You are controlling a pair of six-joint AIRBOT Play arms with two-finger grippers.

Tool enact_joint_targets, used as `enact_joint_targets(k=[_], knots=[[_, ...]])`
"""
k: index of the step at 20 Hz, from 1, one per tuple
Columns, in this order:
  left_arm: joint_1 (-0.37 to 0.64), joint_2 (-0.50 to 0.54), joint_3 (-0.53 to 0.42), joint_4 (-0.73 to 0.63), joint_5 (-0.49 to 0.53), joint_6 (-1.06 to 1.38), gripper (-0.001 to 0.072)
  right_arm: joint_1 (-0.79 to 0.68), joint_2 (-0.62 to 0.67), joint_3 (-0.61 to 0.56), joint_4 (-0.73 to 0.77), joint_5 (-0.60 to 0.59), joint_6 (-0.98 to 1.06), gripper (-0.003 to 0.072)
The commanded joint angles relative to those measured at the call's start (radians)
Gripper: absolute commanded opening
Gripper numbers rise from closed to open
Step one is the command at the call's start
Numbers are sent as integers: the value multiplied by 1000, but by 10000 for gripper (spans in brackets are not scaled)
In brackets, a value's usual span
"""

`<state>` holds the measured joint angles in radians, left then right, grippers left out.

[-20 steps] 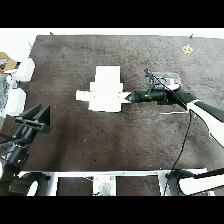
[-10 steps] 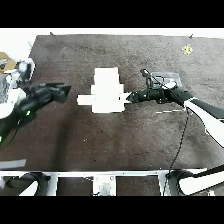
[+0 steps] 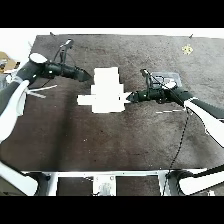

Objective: Fold the box and place the chain.

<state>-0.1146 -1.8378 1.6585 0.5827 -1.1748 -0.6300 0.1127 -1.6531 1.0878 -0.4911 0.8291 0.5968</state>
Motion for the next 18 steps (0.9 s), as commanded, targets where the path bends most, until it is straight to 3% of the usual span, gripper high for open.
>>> enact_joint_targets(k=[1, 4, 9, 14, 15, 18], knots=[[0, -250, 298, 63, -241, -144, 403, -1, -1, 1, 0, 2, 1, -1], [0, -376, 412, 52, -282, -180, 403, 0, -1, 1, 0, 4, 0, 0], [-1, -449, 406, -162, -364, -109, 403, 0, -1, 1, -3, 5, -3, 0], [-1, -467, 404, -169, -363, -97, 399, 0, -1, 1, -3, 1, -3, -1], [-1, -467, 404, -169, -363, -94, 347, 0, -1, 1, -3, 1, -3, 0], [-1, -471, 404, -169, -361, -94, 340, 0, -1, 1, -3, 1, -2, 0]])
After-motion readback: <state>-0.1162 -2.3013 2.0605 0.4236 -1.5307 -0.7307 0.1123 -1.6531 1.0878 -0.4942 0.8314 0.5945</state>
